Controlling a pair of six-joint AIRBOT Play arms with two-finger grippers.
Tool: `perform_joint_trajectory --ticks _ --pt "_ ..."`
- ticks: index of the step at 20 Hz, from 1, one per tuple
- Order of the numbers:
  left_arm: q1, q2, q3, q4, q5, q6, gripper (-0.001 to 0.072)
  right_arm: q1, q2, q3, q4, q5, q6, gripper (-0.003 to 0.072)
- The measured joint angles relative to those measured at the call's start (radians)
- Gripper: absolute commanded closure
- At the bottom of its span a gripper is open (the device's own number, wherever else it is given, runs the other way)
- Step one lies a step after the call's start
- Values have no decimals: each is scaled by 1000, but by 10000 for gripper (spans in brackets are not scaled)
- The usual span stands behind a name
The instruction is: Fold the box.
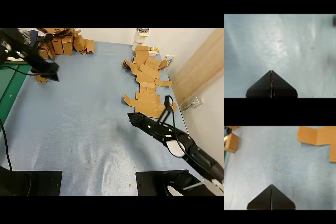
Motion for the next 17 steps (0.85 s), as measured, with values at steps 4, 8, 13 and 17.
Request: perform_joint_trajectory --ticks 4,8,13,17 --pt "-145 93 -208 -24 60 18 700 0 -176 156 -4 37 -103 683" --pt "-253 211 -433 -83 192 63 699 12 -276 250 0 77 -147 683" --pt "-306 335 -642 -167 338 135 696 18 -307 281 26 97 -160 683" --pt "-317 361 -696 -195 358 157 696 18 -312 286 37 101 -163 683"
